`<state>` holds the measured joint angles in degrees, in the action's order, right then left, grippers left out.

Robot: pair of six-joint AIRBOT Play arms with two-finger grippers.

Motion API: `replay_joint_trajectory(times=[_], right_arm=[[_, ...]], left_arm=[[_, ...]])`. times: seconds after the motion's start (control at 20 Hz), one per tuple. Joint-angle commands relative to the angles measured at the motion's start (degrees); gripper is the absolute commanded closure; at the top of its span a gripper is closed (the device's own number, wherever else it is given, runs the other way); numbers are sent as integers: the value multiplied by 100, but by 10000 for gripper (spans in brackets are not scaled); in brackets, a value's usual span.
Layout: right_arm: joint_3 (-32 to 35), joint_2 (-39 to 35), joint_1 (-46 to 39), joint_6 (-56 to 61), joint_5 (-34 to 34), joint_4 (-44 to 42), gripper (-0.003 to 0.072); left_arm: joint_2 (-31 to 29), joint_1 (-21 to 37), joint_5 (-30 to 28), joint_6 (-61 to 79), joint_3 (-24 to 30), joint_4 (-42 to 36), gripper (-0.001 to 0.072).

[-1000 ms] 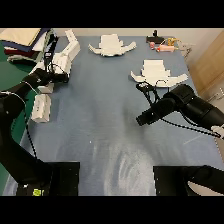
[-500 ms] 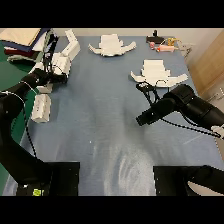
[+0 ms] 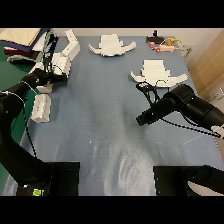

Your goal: Fold the box.

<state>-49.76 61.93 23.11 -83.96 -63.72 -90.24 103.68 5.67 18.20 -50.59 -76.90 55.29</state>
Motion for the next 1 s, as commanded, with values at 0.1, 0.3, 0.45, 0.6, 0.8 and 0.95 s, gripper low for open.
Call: replay_joint_trajectory(times=[0.1, 0.3, 0.45, 0.6, 0.8, 0.95], right_arm=[[-4, 2, -4, 0, 0, -2, 682], [-4, 2, -4, 0, 0, -2, 681], [-4, 2, -4, 0, 2, -2, 682], [-4, 2, -4, 0, 2, -2, 681], [-4, 2, -4, 0, 0, -2, 681], [-4, 2, -4, 0, 2, -2, 682]], left_arm=[[4, 4, -26, 2, -4, 4, 17], [-26, 13, 70, -2, -4, 7, 17], [-225, 26, 435, -2, -4, 11, 17], [-614, 94, 870, -4, -4, 28, 17], [-1292, 240, 1585, -11, -4, 26, 17], [-1838, 214, 2267, -48, -4, 2, 18]])
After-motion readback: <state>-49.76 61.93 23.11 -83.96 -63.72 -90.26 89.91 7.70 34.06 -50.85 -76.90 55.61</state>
